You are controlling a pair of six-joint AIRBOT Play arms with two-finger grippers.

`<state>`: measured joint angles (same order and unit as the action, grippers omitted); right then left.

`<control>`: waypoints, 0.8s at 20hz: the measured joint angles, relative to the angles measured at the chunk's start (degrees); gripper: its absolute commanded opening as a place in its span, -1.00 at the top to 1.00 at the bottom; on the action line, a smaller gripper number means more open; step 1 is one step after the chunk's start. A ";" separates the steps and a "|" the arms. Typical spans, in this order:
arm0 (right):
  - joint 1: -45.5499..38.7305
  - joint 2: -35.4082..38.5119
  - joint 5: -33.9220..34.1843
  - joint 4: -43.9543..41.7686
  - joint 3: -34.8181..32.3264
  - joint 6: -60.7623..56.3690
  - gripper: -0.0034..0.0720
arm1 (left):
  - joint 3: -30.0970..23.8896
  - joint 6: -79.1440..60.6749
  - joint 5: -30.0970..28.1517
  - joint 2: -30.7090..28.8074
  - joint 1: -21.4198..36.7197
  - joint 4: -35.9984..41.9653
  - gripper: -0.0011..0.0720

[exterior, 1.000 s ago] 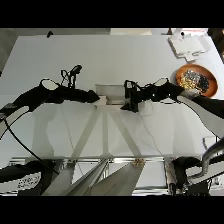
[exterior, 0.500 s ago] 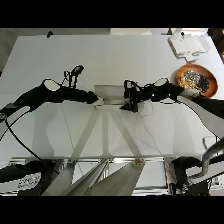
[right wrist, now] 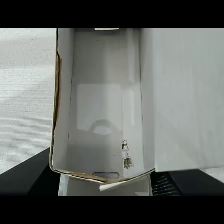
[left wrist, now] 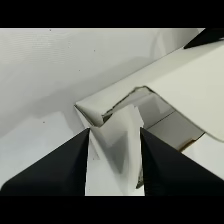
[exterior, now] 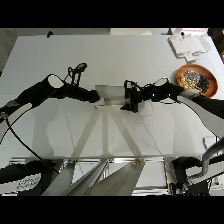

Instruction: Fold the box and place the chain.

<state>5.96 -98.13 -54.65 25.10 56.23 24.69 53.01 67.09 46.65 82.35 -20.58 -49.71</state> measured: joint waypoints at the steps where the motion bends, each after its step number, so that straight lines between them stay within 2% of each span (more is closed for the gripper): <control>1: 0.00 0.02 0.02 -0.02 0.00 0.00 -0.30 | 0.46 3.08 0.33 0.00 -1.03 -3.06 0.04; 4: 0.00 0.00 0.07 -0.17 0.00 0.00 -0.30 | 2.23 13.79 0.57 0.02 -3.50 -12.48 0.12; 7: 0.00 0.02 0.11 -0.17 0.00 -0.02 -0.30 | 4.42 22.12 0.50 0.74 -5.33 -18.71 0.12; 16: 0.00 0.02 -0.02 0.00 0.00 0.02 -0.30 | 12.50 39.89 5.99 8.41 -10.78 -28.33 0.12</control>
<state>5.96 -98.10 -54.68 25.10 56.23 24.71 65.52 106.98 52.64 90.76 -31.35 -78.04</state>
